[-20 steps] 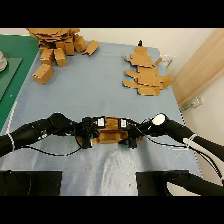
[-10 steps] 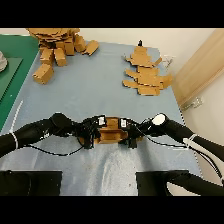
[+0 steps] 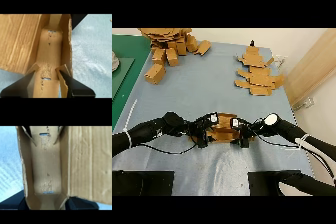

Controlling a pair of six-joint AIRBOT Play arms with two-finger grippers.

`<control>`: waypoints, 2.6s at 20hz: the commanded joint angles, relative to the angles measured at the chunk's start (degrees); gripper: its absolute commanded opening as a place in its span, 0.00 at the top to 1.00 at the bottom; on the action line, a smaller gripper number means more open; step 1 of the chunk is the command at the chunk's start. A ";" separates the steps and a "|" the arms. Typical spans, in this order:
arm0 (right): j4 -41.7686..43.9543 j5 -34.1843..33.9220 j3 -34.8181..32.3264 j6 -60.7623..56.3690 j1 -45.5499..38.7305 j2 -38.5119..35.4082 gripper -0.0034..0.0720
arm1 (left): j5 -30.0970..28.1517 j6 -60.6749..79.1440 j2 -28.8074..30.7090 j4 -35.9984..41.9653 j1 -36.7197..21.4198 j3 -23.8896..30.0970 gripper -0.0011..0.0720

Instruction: Fold the box.

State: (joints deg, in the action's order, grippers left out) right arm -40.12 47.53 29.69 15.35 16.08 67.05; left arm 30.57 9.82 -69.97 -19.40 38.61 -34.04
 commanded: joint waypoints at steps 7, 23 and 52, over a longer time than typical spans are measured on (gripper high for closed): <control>0.04 0.02 -0.02 0.09 0.07 0.04 0.33 | -0.63 -12.26 3.28 -6.97 -3.34 -0.07 0.97; 0.04 0.00 -0.02 0.09 0.07 0.04 0.33 | 10.84 -82.75 14.23 -16.96 -20.52 11.54 0.97; 0.02 0.00 -0.02 0.09 0.07 0.04 0.33 | 8.50 -65.18 3.89 11.85 -11.06 7.56 0.05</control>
State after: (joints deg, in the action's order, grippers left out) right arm -40.10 47.51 29.71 15.29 16.08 67.05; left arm 38.28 -53.87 -66.06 -7.73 27.46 -26.39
